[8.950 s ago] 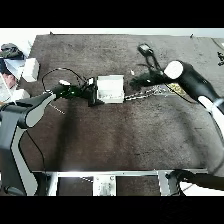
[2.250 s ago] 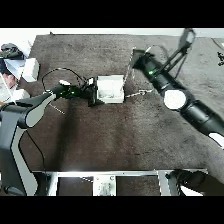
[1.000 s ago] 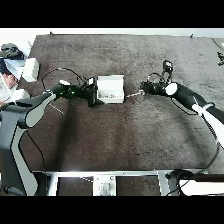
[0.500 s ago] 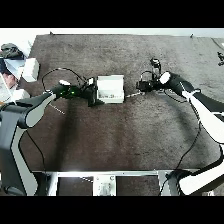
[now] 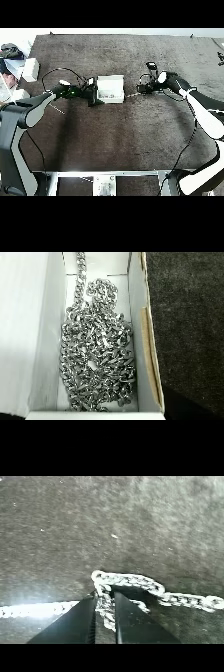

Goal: Fold the box and place the chain.

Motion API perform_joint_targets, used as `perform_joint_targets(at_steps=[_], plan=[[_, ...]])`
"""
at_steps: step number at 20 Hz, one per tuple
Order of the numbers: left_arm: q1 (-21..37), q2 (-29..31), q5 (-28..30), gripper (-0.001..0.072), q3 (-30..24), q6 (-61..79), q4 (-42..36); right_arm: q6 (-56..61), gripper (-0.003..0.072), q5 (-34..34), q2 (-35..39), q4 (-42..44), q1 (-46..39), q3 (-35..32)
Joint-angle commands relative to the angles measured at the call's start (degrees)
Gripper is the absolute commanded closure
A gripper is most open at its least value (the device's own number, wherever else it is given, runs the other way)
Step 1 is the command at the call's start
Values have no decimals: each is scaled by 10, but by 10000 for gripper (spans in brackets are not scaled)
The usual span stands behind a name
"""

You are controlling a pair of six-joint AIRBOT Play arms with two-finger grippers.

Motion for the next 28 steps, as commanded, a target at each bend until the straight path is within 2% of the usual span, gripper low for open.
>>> perform_joint_targets(at_steps=[1, 2, 4, 8, 12, 17, 22, 28], plan=[[0, 0, 0, 424, 0, 0, 0, 0, 512, -4, -6, -4, 17, 1], [0, 0, 0, 425, 0, 0, 0, 0, 514, -7, -5, -4, 21, 1], [0, 0, 0, 424, 0, 0, 0, 0, 706, -7, 3, -4, 24, 1], [0, 0, 0, 424, 0, 0, 0, 0, 705, 2, 58, -1, 25, 1], [0, 0, 0, 424, 0, 0, 0, -7, 705, 5, 169, 12, 38, 1], [0, 0, 0, 424, 0, 0, 0, -11, 705, -37, 279, 13, 82, 1], [0, 0, 0, 424, 0, 0, 0, -15, 705, -99, 321, 13, 135, 1], [0, 0, 0, 424, 0, 0, 0, -21, 705, -148, 326, 14, 196, 9]])
